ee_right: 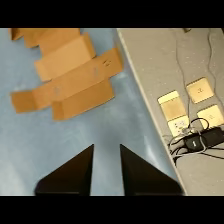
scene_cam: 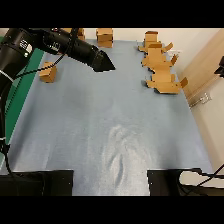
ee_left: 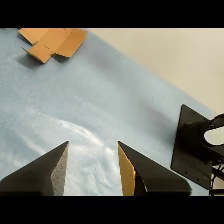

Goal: Fold the box.

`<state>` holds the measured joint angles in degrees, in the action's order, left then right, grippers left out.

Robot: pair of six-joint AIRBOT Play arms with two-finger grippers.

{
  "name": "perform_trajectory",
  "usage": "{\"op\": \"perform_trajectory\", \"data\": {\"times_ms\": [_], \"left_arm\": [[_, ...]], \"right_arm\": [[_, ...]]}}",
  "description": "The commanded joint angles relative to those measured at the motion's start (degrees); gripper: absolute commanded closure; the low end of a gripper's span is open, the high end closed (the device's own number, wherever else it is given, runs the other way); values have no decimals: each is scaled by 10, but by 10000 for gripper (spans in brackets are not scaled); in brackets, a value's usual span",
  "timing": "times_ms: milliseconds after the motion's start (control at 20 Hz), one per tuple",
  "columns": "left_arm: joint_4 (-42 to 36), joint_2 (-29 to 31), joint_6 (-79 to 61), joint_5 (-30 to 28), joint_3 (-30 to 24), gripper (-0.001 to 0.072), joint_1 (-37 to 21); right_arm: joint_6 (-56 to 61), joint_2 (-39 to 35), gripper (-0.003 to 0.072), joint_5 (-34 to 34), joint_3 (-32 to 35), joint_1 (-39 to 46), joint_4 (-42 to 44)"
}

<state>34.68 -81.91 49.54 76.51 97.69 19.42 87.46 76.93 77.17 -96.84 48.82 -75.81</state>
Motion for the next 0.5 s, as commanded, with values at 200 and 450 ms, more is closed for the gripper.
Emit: {"op": "perform_trajectory", "data": {"times_ms": [200,450], "left_arm": [[68,-7,0,-18,0,255,-2],[125,-9,15,-46,0,254,-6]], "right_arm": [[-120,179,297,-103,-105,35,17],[-192,351,297,-148,-227,6,20]]}}
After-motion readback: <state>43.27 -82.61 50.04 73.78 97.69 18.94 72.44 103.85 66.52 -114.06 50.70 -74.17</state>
